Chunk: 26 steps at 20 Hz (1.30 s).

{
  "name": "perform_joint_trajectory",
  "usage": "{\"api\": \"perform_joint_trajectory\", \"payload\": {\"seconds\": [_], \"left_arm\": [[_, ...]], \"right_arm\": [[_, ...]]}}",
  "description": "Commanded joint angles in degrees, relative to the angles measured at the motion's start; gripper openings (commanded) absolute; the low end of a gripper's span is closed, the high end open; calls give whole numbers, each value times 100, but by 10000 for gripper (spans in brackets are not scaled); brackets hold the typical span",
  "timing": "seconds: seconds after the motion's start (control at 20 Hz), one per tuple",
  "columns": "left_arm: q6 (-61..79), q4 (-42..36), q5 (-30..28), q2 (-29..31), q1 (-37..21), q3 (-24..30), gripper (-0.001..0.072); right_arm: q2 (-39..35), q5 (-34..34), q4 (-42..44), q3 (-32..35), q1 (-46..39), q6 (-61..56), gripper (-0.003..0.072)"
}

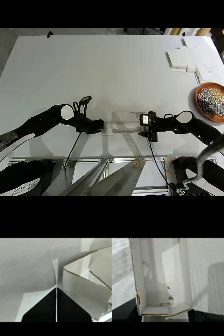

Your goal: Fold the box and place the chain.

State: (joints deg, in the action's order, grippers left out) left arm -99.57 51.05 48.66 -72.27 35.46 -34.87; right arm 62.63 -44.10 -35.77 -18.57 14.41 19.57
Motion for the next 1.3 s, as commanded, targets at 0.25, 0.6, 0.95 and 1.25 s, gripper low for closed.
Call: {"api": "perform_joint_trajectory", "payload": {"seconds": [0.25,0.6,0.95,1.25], "left_arm": [[278,-503,-240,531,33,-2,44],[573,-837,-472,531,328,-2,180],[570,-1049,-885,531,590,-2,297],[564,-1005,-890,531,616,-2,393]], "right_arm": [[-2,-2,0,0,-2,0,341],[-2,-4,0,0,-2,0,341],[-2,-2,0,0,-2,0,341],[-2,-2,0,0,-2,0,341]]}}
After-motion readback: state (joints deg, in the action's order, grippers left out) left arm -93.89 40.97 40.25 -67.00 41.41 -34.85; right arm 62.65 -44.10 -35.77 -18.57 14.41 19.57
